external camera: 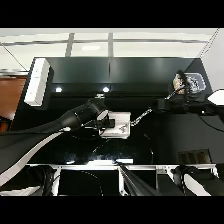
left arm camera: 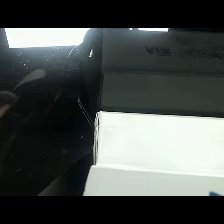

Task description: Fold the box and place the chain.

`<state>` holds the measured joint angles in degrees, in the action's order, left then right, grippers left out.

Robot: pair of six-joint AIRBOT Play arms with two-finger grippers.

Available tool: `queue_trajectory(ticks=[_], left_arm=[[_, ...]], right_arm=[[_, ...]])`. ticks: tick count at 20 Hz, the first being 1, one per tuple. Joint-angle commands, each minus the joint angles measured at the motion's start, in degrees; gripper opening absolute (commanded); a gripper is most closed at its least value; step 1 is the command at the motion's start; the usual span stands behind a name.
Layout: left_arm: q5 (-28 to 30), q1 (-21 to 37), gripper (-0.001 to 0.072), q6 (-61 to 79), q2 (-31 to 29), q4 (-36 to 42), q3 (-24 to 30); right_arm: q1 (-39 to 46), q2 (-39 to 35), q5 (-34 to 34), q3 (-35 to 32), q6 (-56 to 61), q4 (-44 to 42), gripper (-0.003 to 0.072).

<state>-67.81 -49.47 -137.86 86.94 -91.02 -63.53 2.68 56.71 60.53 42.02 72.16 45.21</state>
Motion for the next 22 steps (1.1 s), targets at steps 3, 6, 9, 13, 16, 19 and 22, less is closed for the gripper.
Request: queue_trajectory(ticks=[3, 6, 9, 13, 16, 19, 22], left_arm=[[0.09, 0.04, 0.0030, 0.02, 0.00, 0.00, 0.02], [0.04, 0.04, 0.0031, 0.00, 0.00, 0.00, 0.02], [0.04, 0.04, 0.0031, 0.02, 0.00, 0.00, 0.02], [0.02, 0.04, 0.0031, 0.02, 0.00, 0.00, 0.02], [0.02, 0.04, 0.0031, 0.02, 0.00, 0.02, 0.02], [-0.22, 0.04, 0.0031, 0.02, 0.00, 0.02, 0.02], [-0.15, 0.04, 0.0031, 0.02, 0.00, 0.00, 0.02]], right_arm=[[7.91, 4.15, -19.63, -1.81, 12.17, 20.94, 0.0678], [7.91, 13.05, -25.11, 2.84, 14.88, 20.20, 0.0678], [7.91, 22.34, -24.37, 10.69, 15.87, 19.54, 0.0677], [7.80, 30.80, -22.23, 17.84, 17.51, 19.17, 0.0677], [7.61, 34.16, -22.62, 20.44, 17.49, 18.69, 0.0676], [7.41, 35.82, -22.27, 21.94, 17.49, 18.38, 0.0673], [7.21, 35.78, -18.51, 22.93, 16.28, 18.29, 0.0075]])
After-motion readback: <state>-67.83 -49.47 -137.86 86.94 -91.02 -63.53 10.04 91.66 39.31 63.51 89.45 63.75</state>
